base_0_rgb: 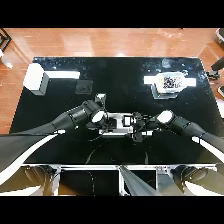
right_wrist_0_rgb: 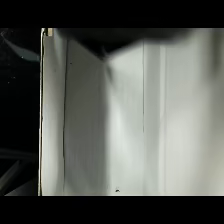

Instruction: Fold the box and place the chain.

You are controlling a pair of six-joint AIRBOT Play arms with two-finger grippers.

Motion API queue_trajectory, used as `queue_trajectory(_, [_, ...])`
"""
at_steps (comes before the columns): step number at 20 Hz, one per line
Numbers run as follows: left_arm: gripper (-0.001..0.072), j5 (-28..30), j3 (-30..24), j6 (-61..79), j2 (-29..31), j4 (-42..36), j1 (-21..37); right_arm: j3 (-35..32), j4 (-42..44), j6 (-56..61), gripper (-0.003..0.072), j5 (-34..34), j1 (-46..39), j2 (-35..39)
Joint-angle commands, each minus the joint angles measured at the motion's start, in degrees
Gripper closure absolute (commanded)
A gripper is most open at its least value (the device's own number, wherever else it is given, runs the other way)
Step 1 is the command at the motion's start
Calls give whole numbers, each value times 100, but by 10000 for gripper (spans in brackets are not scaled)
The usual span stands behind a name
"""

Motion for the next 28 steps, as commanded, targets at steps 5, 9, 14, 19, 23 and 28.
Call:
queue_trajectory(5, [160, -170, 50, -4, 4, 190, 7, 0, 2, 20, 450, -33, 13, -2])
queue_trajectory(9, [267, -323, 50, -4, 7, 323, 7, 0, 2, 20, 450, -50, 15, -2])
queue_trajectory(14, [476, -264, 35, -2, -44, 297, 0, 0, 2, 20, 450, -50, 15, -2])
queue_trajectory(19, [686, 37, 50, 22, -70, 61, 13, 2, 11, 133, 291, -52, 15, 0])
queue_trajectory(23, [687, -339, 52, 262, 76, 192, 192, 7, -44, 577, -15, -48, 11, 223])
queue_trajectory(28, [687, -549, -164, 452, 490, 229, 560, 15, -50, 802, -14, 269, 11, 793])
